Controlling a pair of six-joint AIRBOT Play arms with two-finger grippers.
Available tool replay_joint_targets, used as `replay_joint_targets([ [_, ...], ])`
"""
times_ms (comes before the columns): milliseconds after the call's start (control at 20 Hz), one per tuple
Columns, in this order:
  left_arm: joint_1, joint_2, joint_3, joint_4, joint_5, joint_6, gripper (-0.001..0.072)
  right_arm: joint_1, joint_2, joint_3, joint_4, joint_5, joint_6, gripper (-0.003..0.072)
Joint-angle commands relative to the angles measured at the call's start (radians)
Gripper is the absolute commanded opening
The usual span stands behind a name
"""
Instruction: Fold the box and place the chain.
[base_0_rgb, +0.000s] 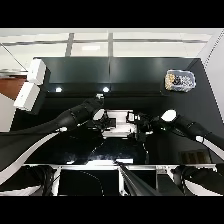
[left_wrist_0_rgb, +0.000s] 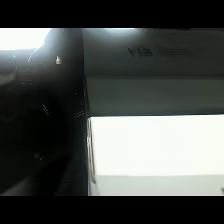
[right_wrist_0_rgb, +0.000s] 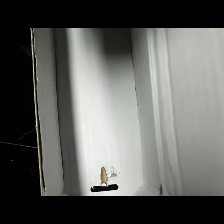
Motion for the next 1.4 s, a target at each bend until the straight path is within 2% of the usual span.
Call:
replay_joint_targets([
  [0, 0.0, 0.0, 0.001, -0.008, -0.021, 0.001, 0.0407, 0.0, 0.0, 0.0, 0.003, 0.0, 0.001, 0.0474],
  [350, 0.0, -0.011, 0.001, -0.008, -0.016, 0.0, 0.038, 0.0, 0.0, 0.0, 0.003, 0.0, 0.001, 0.0474],
  [450, -0.002, -0.015, 0.001, -0.008, -0.016, 0.001, 0.0274, 0.0, 0.0, 0.0, 0.003, 0.0, 0.001, 0.0473],
  [550, -0.002, -0.015, 0.001, -0.007, -0.015, 0.001, 0.0216, 0.0, 0.0, 0.0, 0.003, 0.001, 0.001, 0.0474],
  [650, -0.002, -0.015, 0.001, -0.007, -0.015, 0.005, 0.0043, 0.0, 0.0, 0.0, 0.003, 0.0, 0.001, 0.0474],
  [700, -0.002, -0.015, 0.001, -0.007, -0.015, 0.007, 0.0029, 0.0, 0.0, 0.0, 0.003, 0.0, 0.001, 0.0474],
  [1350, -0.001, -0.015, 0.001, -0.008, -0.02, 0.004, 0.0032, 0.0, 0.0, 0.0, 0.002, 0.007, 0.001, 0.0475],
])
